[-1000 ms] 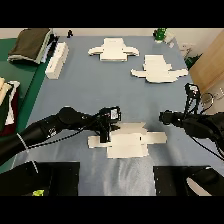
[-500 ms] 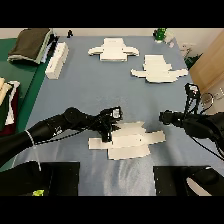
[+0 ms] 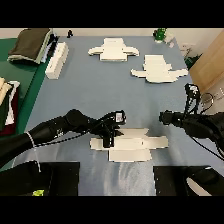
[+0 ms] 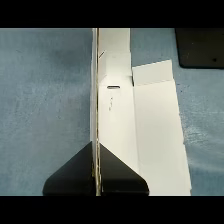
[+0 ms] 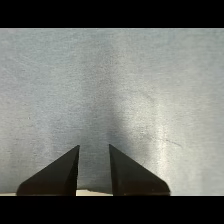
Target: Fold the box.
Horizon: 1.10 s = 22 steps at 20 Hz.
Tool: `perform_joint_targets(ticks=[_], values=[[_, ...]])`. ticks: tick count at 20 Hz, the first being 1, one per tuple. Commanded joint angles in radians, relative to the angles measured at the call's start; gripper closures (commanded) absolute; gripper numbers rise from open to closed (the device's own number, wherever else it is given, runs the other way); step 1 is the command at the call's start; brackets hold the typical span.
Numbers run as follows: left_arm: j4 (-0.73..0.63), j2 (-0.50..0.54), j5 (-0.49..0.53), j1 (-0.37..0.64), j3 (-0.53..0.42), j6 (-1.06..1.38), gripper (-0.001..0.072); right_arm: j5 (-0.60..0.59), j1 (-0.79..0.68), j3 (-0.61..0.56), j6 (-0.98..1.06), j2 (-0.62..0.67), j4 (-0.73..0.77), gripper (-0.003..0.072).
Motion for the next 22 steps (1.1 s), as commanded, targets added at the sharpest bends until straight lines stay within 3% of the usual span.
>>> perform_joint_targets(ticks=[1, 7, 9, 13, 19, 22], values=[[0.004, 0.011, -0.007, -0.005, -0.001, -0.018, 0.0695, -0.001, 0.0, -0.001, 0.0, 0.001, 0.001, 0.0406], [0.004, 0.012, -0.006, -0.005, -0.001, -0.047, 0.0693, -0.001, 0.0, -0.001, 0.0, 0.001, 0.018, 0.0408], [0.004, 0.012, -0.005, -0.005, -0.001, -0.047, 0.0693, -0.013, 0.001, 0.001, -0.046, 0.002, 0.08, 0.0674], [0.003, 0.013, -0.006, -0.005, 0.0, -0.047, 0.0693, -0.146, 0.012, 0.01, -0.209, 0.022, 0.303, 0.0682], [0.003, 0.013, -0.006, -0.005, 0.0, -0.047, 0.0693, -0.491, 0.183, 0.009, -0.174, 0.28, 0.365, 0.0684], [0.003, 0.013, -0.006, -0.005, 0.0, -0.047, 0.0694, -0.523, 0.339, -0.018, -0.379, 0.362, 0.523, 0.0684]])
